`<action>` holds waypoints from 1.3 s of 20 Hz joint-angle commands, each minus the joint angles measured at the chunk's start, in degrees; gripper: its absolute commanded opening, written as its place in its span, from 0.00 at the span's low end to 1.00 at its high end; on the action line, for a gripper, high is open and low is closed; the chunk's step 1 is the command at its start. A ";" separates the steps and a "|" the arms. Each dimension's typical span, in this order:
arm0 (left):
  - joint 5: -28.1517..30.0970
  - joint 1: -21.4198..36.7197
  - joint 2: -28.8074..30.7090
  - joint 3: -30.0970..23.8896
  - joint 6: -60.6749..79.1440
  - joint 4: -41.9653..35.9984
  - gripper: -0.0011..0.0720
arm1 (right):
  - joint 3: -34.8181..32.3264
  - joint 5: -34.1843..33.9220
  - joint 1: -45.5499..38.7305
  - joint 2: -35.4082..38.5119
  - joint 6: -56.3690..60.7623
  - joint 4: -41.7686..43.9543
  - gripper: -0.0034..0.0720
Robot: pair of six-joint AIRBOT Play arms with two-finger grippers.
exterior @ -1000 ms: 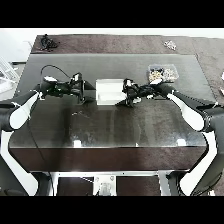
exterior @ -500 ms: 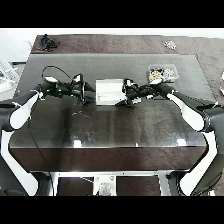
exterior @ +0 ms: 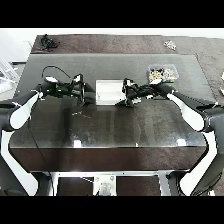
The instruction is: Fold the box and place the chain.
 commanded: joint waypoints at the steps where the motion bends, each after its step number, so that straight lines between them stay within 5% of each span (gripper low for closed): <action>1: -0.83 -0.02 0.00 0.04 -0.17 0.04 1.00 | -0.02 -0.04 0.00 0.02 0.02 -0.09 0.83; 26: 5.79 -4.24 -1.90 0.15 -0.96 -2.12 0.99 | -0.02 -0.04 0.00 0.02 0.02 -0.09 0.82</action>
